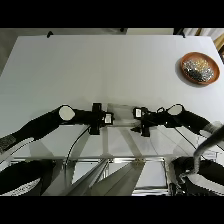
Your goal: Fold the box and place the chain.
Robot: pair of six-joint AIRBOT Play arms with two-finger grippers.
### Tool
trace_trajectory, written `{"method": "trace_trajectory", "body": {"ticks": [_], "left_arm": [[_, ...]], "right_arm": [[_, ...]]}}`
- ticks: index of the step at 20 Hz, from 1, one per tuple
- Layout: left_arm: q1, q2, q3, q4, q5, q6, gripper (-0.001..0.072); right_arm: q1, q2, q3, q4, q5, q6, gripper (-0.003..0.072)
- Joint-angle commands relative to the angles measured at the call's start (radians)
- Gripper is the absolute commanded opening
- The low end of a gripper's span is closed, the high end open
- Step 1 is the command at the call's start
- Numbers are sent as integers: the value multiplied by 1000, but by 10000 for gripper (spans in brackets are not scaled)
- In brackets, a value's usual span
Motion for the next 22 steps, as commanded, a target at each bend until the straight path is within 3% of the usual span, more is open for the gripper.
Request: {"method": "trace_trajectory", "body": {"ticks": [1, 5, 8, 11, 13, 14, 15, 16, 19, 22], "left_arm": [[-5, -15, 1, -26, 15, 0, 194], [-22, -16, 1, -60, 10, 0, 221], [-34, -35, 1, -63, 11, 0, 512], [-34, -48, 1, -72, 10, -1, 522], [-32, -35, 1, -71, 13, -2, 448], [-25, -21, 1, -70, 9, -10, 312], [-14, -3, 1, -66, -4, -27, 88], [3, 22, 1, -55, -19, -56, 7], [82, 111, 1, 26, -67, -270, 6], [233, 222, 1, 188, -158, -715, 6]], "right_arm": [[0, 1, 0, -1, 1, -2, 419], [0, 1, 0, -1, 1, -2, 419], [0, 1, 0, -1, 1, -2, 419], [0, 1, 0, -1, 1, -2, 419], [0, 1, 0, -1, 1, -2, 419], [0, 1, 0, -1, 1, -2, 419], [0, 1, 0, -1, 1, -2, 419], [0, 1, 0, -1, 1, -2, 419], [0, 1, 0, -1, 1, -2, 419], [0, 1, 0, -1, 1, -2, 419]]}}
